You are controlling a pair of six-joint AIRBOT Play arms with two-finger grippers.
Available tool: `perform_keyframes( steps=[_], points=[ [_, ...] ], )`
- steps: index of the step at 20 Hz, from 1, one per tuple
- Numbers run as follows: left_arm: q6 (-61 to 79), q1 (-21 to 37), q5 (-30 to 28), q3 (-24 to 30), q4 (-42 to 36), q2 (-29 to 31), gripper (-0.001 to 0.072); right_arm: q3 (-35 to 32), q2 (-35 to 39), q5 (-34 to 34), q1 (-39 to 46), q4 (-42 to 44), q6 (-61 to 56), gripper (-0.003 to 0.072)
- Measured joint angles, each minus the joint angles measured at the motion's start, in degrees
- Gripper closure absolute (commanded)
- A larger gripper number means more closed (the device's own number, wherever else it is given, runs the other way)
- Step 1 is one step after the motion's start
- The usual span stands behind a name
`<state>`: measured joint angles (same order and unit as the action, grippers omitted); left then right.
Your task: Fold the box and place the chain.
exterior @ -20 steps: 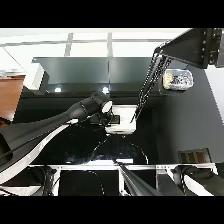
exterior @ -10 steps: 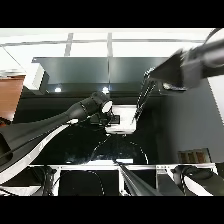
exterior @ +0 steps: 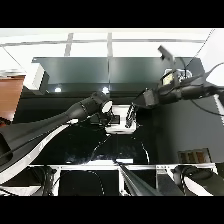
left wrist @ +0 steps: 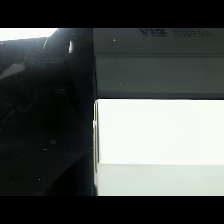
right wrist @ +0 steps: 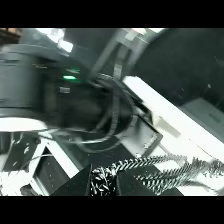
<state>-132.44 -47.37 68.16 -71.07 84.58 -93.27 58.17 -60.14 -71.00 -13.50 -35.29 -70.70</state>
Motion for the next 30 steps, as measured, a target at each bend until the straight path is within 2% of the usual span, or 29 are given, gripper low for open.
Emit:
perform_keyframes(
  steps=[6, 8, 12, 15, 17, 19, 22, 25, 30],
  points=[
    [0.0, 0.0, 0.04, 0.0, 0.0, 0.0, 0.068, -9.46, -0.2, 9.97, -3.87, -0.31, 1.38, 0.0656],
    [0.0, 0.0, 0.04, 0.0, 0.0, 0.0, 0.068, -10.73, -0.33, 12.68, -5.42, -2.08, 1.53, 0.0322],
    [0.0, 0.0, 0.13, 0.0, -0.02, 0.0, 0.068, -11.28, 0.31, 13.27, -3.63, -4.59, 1.95, 0.0308],
    [0.0, 0.0, 0.24, 0.0, -0.02, 0.0, 0.068, -11.8, 3.04, 9.11, 2.8, -8.98, 3.85, 0.0308],
    [0.0, 0.0, 0.28, 0.0, -0.02, 0.0, 0.068, -14.84, 5.18, 7.82, 6.75, -12.61, 7.21, 0.0303],
    [0.0, 0.0, 0.31, 0.0, -0.02, 0.0, 0.068, -19.98, 6.34, 9.64, 8.55, -14.21, 12.68, -0.0034],
    [0.0, 0.0, 0.35, 0.0, -0.02, 0.0, 0.068, -26.93, 6.49, 16.92, 6.64, -16.31, 23.17, -0.0034],
    [0.0, 0.0, 0.37, 0.0, -0.02, 0.0, 0.068, -30.45, 4.76, 24.0, 2.01, -18.45, 41.11, -0.0034],
    [0.0, 0.0, 0.85, 0.0, -0.02, 0.0, 0.068, -31.82, -2.29, 30.86, -1.03, -11.28, 65.42, -0.0034]
  ],
)
